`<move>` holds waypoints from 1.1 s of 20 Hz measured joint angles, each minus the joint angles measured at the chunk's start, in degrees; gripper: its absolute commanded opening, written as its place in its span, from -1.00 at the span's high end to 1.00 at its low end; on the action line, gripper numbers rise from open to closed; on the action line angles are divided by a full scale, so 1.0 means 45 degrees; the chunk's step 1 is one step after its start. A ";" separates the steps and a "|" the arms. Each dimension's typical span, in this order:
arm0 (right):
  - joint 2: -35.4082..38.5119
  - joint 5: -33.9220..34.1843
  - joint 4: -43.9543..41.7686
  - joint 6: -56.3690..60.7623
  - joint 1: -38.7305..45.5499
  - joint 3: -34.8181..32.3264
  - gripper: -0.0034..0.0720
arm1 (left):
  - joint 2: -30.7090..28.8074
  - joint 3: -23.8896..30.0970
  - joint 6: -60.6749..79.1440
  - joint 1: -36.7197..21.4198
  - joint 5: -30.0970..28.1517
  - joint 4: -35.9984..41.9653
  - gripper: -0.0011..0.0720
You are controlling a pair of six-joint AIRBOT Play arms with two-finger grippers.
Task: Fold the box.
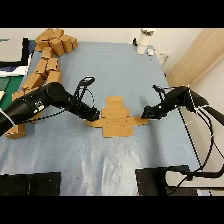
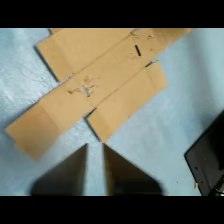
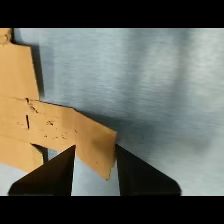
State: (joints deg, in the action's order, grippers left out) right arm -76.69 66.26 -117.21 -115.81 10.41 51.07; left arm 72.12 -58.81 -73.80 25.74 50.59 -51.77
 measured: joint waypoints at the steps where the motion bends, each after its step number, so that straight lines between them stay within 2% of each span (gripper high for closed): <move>1: -0.0087 0.0102 -0.0257 -0.0194 0.0005 0.0000 -0.03 | 0.0000 0.0000 0.0044 -0.0078 0.0121 0.0267 -0.48; 6: -0.0573 0.0500 -0.1088 -0.0831 -0.0024 0.0000 0.01 | 0.0000 0.0000 0.0393 -0.0942 0.1112 0.1545 -0.48; 11: -0.0797 0.0763 -0.1423 -0.1146 -0.0024 0.0000 0.04 | 0.0000 0.0000 0.1447 -0.2268 0.2783 0.3191 -0.48; 12: -0.0879 0.0855 -0.1579 -0.1263 -0.0024 0.0000 0.06 | 0.0000 0.0000 0.1613 -0.2487 0.3007 0.3376 -0.48; 13: -0.0962 0.0942 -0.1763 -0.1379 -0.0029 0.0000 0.18 | 0.0000 0.0000 0.1753 -0.2652 0.3186 0.3483 -0.48; 22: -0.1443 0.1243 -0.2987 -0.2011 -0.0102 -0.0117 0.18 | 0.0000 0.0000 0.2171 -0.3162 0.3745 0.3857 -0.48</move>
